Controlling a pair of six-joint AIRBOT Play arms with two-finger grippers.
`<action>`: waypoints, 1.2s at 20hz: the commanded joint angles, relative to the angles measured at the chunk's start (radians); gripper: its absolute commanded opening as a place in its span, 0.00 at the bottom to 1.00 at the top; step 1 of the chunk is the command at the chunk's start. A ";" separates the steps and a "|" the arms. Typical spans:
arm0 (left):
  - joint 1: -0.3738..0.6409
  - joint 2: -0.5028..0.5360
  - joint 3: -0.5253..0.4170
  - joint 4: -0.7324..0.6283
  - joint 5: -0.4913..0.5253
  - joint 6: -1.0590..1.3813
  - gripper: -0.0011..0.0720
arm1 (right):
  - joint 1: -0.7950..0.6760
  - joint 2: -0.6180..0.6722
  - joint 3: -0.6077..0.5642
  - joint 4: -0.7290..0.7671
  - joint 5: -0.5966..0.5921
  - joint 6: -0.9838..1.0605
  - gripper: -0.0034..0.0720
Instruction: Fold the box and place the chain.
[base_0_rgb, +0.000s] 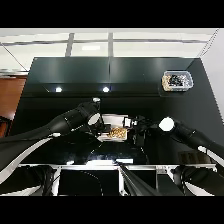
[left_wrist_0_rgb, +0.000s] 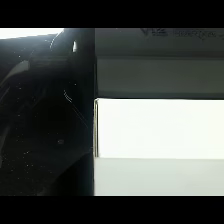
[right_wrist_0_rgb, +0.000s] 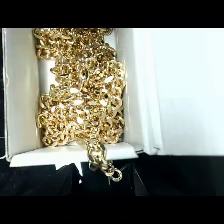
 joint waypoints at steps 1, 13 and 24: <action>0.000 0.000 0.000 0.000 0.000 0.000 0.05 | 0.001 -0.014 0.002 0.018 -0.003 0.003 0.10; 0.000 0.000 0.000 0.000 0.001 0.000 0.06 | 0.002 0.307 0.133 -0.330 0.245 0.616 0.07; 0.000 -0.001 0.000 -0.006 0.045 0.002 0.06 | 0.036 0.240 0.276 -0.028 0.260 1.007 0.22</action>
